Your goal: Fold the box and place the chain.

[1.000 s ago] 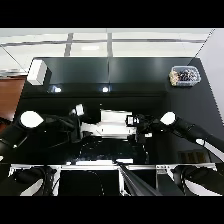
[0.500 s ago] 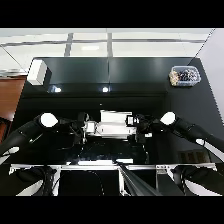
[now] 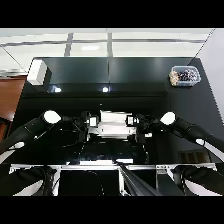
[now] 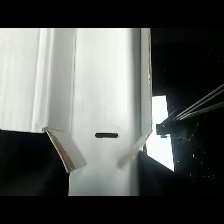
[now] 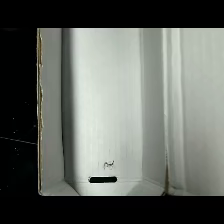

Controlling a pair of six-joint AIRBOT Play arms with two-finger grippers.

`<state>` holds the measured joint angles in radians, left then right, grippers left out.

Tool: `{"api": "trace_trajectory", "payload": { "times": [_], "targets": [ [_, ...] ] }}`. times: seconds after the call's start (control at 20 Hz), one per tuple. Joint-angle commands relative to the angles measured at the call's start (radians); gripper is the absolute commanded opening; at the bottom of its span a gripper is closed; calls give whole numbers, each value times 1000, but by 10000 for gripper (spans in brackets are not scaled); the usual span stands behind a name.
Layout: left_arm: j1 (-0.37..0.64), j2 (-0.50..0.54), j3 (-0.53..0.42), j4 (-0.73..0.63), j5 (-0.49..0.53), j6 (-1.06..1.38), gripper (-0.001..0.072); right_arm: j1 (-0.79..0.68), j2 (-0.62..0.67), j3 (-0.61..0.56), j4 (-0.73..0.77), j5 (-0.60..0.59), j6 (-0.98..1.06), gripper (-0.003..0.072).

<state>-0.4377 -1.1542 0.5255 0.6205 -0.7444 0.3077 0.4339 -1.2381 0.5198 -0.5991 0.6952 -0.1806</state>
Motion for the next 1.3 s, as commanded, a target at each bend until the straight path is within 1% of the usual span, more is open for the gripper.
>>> {"api": "trace_trajectory", "payload": {
  "times": [0.0,0.2,0.25,0.3,0.35,0.45,0.55,0.7,1.0,1.2,1.25],
  "targets": [
    [-6,-5,10,-35,4,0,409,-1,0,0,0,0,0,71],
    [-6,-5,10,-35,-1,-1,403,-1,0,0,0,0,0,71],
    [-6,-5,10,-39,-14,-2,382,-1,0,0,0,0,0,71],
    [-6,-5,10,-50,-35,-2,297,-1,0,0,0,0,0,71],
    [-6,-5,10,-60,-56,-1,276,-1,0,0,0,0,0,71],
    [-6,-5,10,-106,-75,-1,276,-1,0,0,0,0,0,71],
    [-6,-5,10,-156,-52,-1,276,-1,0,0,0,0,0,71],
    [-6,-14,10,-193,-14,-1,277,-1,0,0,0,0,0,71],
    [-27,-81,16,-210,-14,0,277,0,0,0,0,0,0,71],
    [-29,-90,16,-220,-6,0,277,0,0,0,0,0,0,71],
    [-29,-90,16,-220,-7,0,264,-1,0,0,0,0,0,71]
  ]
}}
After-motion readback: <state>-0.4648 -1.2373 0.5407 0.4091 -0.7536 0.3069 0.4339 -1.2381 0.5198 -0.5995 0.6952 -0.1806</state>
